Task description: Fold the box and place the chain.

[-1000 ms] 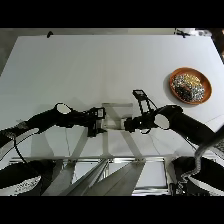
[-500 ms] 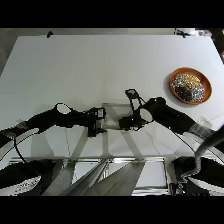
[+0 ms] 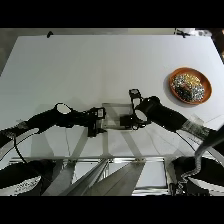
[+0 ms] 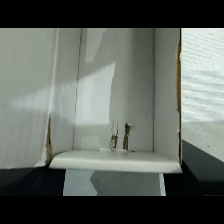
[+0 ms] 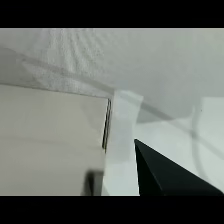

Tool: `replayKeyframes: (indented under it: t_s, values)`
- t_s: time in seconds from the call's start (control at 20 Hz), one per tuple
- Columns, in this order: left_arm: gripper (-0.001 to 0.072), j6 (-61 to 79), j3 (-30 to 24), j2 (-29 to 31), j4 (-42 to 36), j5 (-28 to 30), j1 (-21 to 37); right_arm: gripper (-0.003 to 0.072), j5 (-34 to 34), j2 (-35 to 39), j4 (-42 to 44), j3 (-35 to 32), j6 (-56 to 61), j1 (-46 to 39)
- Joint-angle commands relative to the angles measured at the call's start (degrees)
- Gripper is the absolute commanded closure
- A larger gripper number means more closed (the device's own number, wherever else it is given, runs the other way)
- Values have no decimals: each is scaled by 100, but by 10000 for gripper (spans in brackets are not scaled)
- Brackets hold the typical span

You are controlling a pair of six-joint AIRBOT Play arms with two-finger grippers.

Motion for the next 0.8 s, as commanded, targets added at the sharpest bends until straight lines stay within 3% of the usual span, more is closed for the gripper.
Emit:
replayKeyframes:
  t_s: [0.0, 0.15, 0.2, 0.3, 0.45, 0.55, 0.6, 0.65, 0.7, 0.75]
  values:
    - [567, 2, 2, 2, 2, 0, 0, 293, -101, -170, -31, 9, 330, 109]
    - [567, 2, 2, 2, 2, 0, 0, 471, -122, -170, -42, 9, 330, 133]
    - [567, 2, 2, 2, 2, 0, 0, 590, -125, -170, -42, 9, 326, 133]
    - [567, 2, 2, 2, 2, -2, 0, 675, -122, -170, -39, 9, 328, 155]
    - [567, 2, 2, 2, 2, 0, 0, 676, -125, -170, -37, 9, 328, 181]
    - [567, 2, 2, 2, 2, -2, 0, 660, -144, -170, -37, 9, 328, 181]
    - [567, 2, 2, 2, 2, 0, 0, 531, -166, -170, -28, 9, 328, 181]
    - [567, 2, 2, 2, 2, 0, 0, 333, -236, -170, -15, 9, 328, 181]
    - [567, 2, 2, 2, 2, 0, 0, 266, -306, -170, -15, 9, 328, 181]
    - [567, 2, 2, 2, 2, 0, 0, 291, -385, -170, -15, 9, 330, 181]
